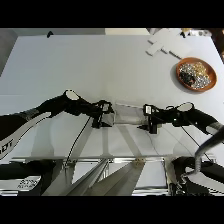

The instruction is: Fold the box and place the chain.

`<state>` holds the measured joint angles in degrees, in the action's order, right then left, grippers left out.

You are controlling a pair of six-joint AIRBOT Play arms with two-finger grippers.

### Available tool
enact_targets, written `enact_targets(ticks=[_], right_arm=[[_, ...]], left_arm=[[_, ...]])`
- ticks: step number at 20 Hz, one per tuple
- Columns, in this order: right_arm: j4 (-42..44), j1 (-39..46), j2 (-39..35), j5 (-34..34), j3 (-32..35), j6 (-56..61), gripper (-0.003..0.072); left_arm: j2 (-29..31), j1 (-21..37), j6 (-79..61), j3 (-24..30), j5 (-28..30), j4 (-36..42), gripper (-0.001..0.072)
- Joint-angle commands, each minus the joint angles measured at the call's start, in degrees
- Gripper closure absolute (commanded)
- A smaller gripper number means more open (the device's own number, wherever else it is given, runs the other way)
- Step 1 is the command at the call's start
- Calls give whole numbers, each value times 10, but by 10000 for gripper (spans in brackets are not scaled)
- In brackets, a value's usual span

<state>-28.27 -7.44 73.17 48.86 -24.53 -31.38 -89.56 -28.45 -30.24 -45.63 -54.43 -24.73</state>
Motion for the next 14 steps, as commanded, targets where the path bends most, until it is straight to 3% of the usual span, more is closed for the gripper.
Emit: enact_targets(ticks=[1,14], right_arm=[[0,0,0,0,0,0,187],[0,0,0,0,0,0,187]], left_arm=[[5,20,12,-1,2,-12,12],[-17,-13,-45,-12,20,36,12]])
